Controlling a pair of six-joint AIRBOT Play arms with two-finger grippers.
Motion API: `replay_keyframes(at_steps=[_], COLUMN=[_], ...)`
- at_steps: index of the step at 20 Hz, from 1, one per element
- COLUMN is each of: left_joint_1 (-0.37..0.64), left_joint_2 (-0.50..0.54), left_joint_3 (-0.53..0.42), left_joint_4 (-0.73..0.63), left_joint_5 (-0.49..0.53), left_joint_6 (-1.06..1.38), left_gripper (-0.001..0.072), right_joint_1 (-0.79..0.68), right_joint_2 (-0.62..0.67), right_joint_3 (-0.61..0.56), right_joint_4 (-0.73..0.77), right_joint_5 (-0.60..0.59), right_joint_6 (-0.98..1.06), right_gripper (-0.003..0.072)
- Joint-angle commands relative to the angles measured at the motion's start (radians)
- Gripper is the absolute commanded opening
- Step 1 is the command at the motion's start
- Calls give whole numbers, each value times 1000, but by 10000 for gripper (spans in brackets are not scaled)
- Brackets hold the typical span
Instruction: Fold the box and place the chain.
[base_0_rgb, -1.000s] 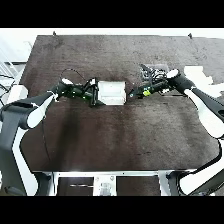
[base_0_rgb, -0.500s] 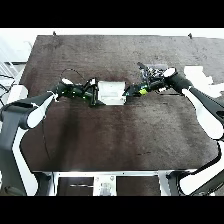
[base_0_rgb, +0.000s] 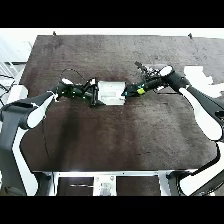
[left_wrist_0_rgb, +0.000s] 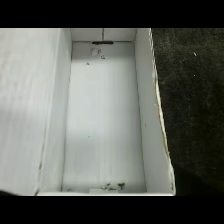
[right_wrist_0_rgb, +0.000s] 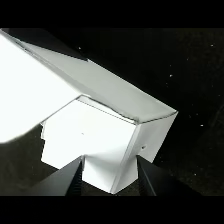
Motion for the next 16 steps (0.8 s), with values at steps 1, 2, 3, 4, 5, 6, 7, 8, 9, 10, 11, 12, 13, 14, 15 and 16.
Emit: replay_keyframes(at_steps=[1,2,3,4,5,6,7,8,9,10,11,12,13,14,15,16], left_joint_1=[0,0,0,0,0,0,0,0,0,0,0,0,0,0,0,0], left_joint_2=[0,0,0,0,0,0,0,0,0,0,0,0,0,0,0,0], left_joint_3=[0,0,0,0,0,0,0,0,0,0,0,0,0,0,0,0], left_joint_4=[0,0,0,0,0,0,0,0,0,0,0,0,0,0,0,0], left_joint_5=[0,0,0,0,0,-1,-1,0,0,-1,-1,-1,-1,0,0,0], left_joint_6=[0,0,0,0,0,0,0,0,0,0,0,0,0,0,0,0], left_gripper=[492,492,492,492,492,492,492,492,492,492,492,492,492,492,492,492], right_joint_1=[26,33,38,46,53,57,61,65,69,72,77,80,85,92,96,101], right_joint_2=[0,0,0,0,0,-1,-1,-1,-3,-4,-4,-5,-6,-10,-15,-20], right_joint_3=[19,19,19,22,23,23,23,25,30,33,33,33,34,37,45,55], right_joint_4=[-45,-44,-48,-62,-79,-87,-97,-115,-143,-176,-200,-221,-245,-274,-312,-343], right_joint_5=[-26,-41,-56,-63,-67,-70,-81,-89,-90,-90,-93,-93,-93,-94,-93,-94], right_joint_6=[49,51,64,76,86,95,112,130,156,181,208,226,241,263,292,330], right_gripper=[419,419,419,419,419,419,419,419,419,419,419,419,419,419,419,419])
